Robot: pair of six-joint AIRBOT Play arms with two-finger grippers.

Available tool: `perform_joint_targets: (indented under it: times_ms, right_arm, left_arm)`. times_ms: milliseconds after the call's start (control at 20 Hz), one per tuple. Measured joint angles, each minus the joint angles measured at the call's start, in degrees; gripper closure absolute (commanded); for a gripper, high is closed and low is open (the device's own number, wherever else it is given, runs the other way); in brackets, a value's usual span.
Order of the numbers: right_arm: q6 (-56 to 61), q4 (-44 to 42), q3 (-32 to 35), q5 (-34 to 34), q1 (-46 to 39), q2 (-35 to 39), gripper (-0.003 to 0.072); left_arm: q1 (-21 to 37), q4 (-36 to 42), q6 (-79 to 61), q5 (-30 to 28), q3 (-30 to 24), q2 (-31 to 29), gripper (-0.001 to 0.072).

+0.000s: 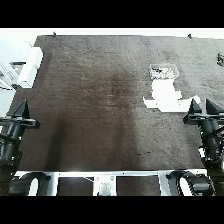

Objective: Fold the box and place the chain.

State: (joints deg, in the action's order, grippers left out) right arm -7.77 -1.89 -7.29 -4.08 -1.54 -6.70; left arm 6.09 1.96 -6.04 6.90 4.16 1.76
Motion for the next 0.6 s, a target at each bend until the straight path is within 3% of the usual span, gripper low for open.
perform_joint_targets:
  times_ms: [250,350,600]
  right_arm:
    - [0.0,0.0,0.0,0.0,0.0,0.0,0.0200]
    - [0.0,0.0,-0.1,0.2,0.0,0.0,0.0259]
    - [-0.8,0.9,-4.2,-0.8,-0.5,-5.1,0.0227]
  left_arm:
    - [0.0,0.0,0.0,0.0,0.0,0.0,0.0689]
    - [0.0,0.0,0.0,0.0,0.0,0.0,0.0689]
    - [0.0,0.0,0.0,0.0,0.0,0.0,0.0689]
